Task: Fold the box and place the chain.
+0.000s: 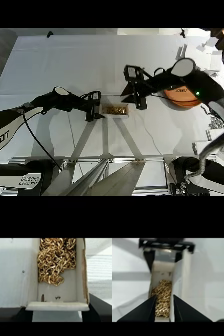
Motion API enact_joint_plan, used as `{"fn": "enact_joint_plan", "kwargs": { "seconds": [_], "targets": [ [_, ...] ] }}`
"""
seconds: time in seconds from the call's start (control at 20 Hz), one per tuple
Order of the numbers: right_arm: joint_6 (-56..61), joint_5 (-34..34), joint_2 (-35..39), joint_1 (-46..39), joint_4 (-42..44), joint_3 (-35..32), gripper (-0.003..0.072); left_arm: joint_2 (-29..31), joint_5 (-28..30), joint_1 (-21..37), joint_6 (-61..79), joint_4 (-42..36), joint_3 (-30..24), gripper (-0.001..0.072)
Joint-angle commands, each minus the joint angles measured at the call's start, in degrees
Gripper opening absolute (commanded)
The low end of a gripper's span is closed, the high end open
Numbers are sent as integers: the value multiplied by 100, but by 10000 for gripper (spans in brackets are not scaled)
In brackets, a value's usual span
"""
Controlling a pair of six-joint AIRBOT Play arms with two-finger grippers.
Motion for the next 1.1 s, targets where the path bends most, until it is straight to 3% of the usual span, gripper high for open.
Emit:
{"fn": "enact_joint_plan", "kwargs": {
  "seconds": [0.0, 0.15, 0.35, 0.6, 0.9, 1.05],
  "targets": [
    [1952, 229, -610, -90, -155, 975, 217, -2, 0, 4, 0, 0, 0, 339],
    [3340, 164, -1521, -184, -138, 1506, 216, -2, 2, 4, 0, 2, 0, 339],
    [4063, 334, -2393, -184, -105, 1679, 217, -2, 0, 4, 0, 2, 0, 339],
    [2999, 1596, -2612, -184, 514, 1679, 223, -2, 0, 4, 0, 2, 0, 339],
    [2380, 1742, -2485, -15, 216, 1661, 238, -2, 0, 4, 0, 0, 0, 339],
    [2031, 1386, -2225, 160, 46, 1346, 238, -2, 0, 4, 0, 2, 0, 339]
  ]
}}
